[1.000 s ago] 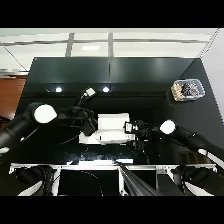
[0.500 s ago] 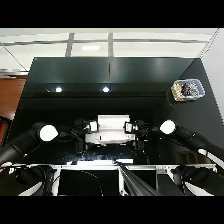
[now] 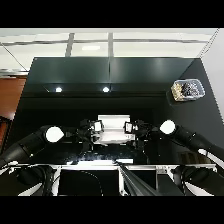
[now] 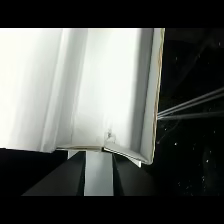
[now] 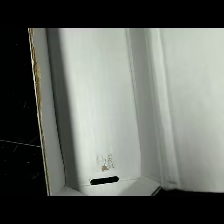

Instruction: Fold the box and place the chain.

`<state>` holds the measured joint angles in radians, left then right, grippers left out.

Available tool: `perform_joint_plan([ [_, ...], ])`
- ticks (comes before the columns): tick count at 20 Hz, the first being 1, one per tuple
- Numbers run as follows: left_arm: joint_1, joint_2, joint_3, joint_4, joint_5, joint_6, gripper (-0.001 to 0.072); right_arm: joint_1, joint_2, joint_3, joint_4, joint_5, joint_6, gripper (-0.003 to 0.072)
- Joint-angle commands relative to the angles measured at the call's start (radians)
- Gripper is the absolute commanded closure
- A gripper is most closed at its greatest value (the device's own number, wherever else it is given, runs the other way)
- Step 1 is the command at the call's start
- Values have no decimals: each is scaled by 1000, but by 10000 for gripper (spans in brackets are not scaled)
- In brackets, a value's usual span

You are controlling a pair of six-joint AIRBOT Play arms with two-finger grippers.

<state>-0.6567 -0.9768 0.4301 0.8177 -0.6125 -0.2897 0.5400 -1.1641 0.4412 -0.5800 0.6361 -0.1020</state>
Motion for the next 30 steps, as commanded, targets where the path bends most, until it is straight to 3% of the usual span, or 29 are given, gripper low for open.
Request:
perform_joint_plan([
  [1,-3,-13,0,-132,17,6,511,0,0,0,0,0,0,379],
  [3,-4,-44,0,-204,18,8,510,0,0,0,0,0,0,380],
  [8,-1,-76,1,-183,36,11,540,0,0,0,0,0,1,380],
  [9,0,-76,1,-182,37,11,477,0,0,0,0,0,1,380],
  [10,0,-76,1,-181,37,11,289,0,0,0,0,0,1,380],
  [11,0,-76,1,-179,34,11,238,0,0,0,0,0,1,379],
  [12,0,-76,1,-179,26,11,387,0,0,0,0,0,1,380],
  [13,-1,-76,2,-179,19,11,466,0,0,0,0,0,1,379],
  [14,0,-75,5,-179,11,10,462,0,0,0,0,0,1,379],
  [16,10,-65,32,-97,-53,-14,682,0,0,0,0,0,1,379],
  [20,164,66,119,292,-286,-474,682,0,0,0,1,0,1,380],
  [23,381,178,123,416,-380,-737,678,0,0,0,0,0,1,380],
  [26,623,168,107,372,-572,-866,679,0,0,0,0,0,1,380],
  [28,755,161,56,230,-577,-909,679,0,0,0,0,0,1,380],
  [30,849,160,-29,-21,-515,-948,678,0,0,0,0,0,1,380],
])
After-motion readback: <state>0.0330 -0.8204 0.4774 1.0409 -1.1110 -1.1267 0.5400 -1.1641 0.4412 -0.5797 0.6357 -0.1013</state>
